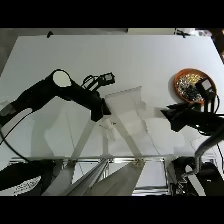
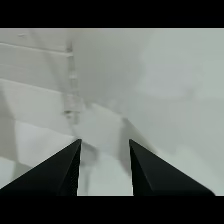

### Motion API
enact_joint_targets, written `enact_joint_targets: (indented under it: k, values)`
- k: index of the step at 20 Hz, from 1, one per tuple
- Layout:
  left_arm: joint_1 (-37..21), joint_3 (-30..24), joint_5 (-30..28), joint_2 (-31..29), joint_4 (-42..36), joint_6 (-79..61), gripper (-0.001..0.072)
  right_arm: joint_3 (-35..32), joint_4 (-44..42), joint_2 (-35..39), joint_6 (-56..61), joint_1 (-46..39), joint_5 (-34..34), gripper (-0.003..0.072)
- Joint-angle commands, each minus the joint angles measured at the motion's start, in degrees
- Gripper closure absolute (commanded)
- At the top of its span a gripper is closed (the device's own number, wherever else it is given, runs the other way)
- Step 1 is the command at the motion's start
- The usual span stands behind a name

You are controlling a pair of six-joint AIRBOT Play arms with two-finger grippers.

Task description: Fold the box and place the chain.

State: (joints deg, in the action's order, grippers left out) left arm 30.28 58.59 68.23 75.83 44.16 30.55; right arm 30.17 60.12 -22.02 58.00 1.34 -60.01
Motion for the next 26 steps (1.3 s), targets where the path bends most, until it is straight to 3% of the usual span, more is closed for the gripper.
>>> enact_joint_targets:
  k: [1,4,8,17,26]
  values:
    - [2.9,0.0,0.1,-4.1,3.5,-1.1,0.0708,2.9,12.7,4.5,4.9,0.0,-5.9,0.0335]
    - [4.9,0.0,-1.6,-2.2,4.8,-2.1,0.0707,2.9,13.3,4.8,6.6,0.0,-9.9,0.0335]
    - [4.9,0.0,-3.7,4.0,4.7,-2.1,0.0707,2.8,13.2,4.8,6.6,0.0,-10.3,0.0336]
    - [7.7,0.0,-15.3,12.0,3.9,-8.4,0.0707,2.8,13.2,4.8,6.7,0.0,-10.3,0.0338]
    - [7.8,0.0,-16.4,14.5,4.8,-9.8,0.0705,2.8,13.1,4.7,6.7,0.0,-10.3,0.0339]
